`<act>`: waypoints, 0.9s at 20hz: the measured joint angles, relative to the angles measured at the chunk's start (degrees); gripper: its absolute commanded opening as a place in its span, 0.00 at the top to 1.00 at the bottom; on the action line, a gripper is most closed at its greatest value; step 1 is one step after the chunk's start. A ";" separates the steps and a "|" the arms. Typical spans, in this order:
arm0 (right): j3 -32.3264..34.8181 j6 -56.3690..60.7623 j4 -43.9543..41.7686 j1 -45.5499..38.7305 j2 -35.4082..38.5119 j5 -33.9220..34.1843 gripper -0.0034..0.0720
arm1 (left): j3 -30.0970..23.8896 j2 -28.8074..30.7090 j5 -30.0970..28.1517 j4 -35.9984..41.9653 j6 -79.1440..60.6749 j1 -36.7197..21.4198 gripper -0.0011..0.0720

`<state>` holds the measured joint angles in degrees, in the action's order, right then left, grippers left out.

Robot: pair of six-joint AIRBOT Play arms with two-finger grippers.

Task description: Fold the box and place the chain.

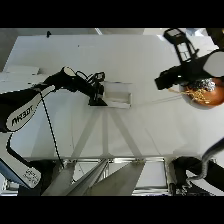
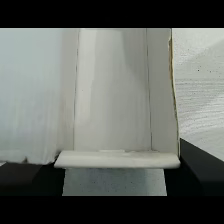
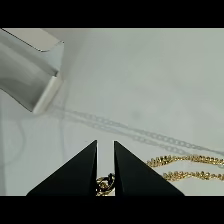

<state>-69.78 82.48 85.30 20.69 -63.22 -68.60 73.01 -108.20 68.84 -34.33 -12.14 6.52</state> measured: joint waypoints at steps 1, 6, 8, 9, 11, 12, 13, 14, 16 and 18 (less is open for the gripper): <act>0.00 -0.02 -1.03 0.98 -0.85 0.52 0.94 | 0.00 0.00 0.00 0.00 0.00 0.00 0.55; -0.17 -1.53 -5.51 5.77 -6.03 3.65 0.94 | 0.00 0.00 -0.02 0.00 0.00 0.00 0.55; -0.76 -3.32 -8.61 7.21 -8.07 5.11 0.94 | 0.00 0.00 -0.02 0.00 0.00 0.00 0.55; -1.36 -4.55 -10.38 7.82 -9.07 5.66 0.94 | 0.00 0.00 0.00 0.00 0.00 0.00 0.55; -2.71 -6.64 -13.49 8.92 -10.95 6.80 0.94 | 0.00 0.00 -0.02 0.00 0.00 0.00 0.55; -3.48 -7.41 -14.71 9.33 -11.82 7.50 0.94 | 0.00 0.00 0.00 0.00 0.00 0.00 0.55; -4.42 -8.17 -15.98 9.75 -12.79 8.07 0.94 | 0.00 0.00 -0.02 0.00 0.00 0.00 0.55; -5.31 -9.05 -17.14 10.12 -13.77 8.44 0.94 | 0.00 0.00 -0.02 0.00 0.00 0.00 0.55; -6.84 -11.04 -19.45 10.71 -15.56 9.29 0.94 | 0.00 0.00 0.00 0.00 0.00 0.00 0.55; -7.74 -12.52 -21.05 11.08 -17.16 10.19 0.94 | 0.00 0.00 -0.02 0.00 0.00 0.00 0.55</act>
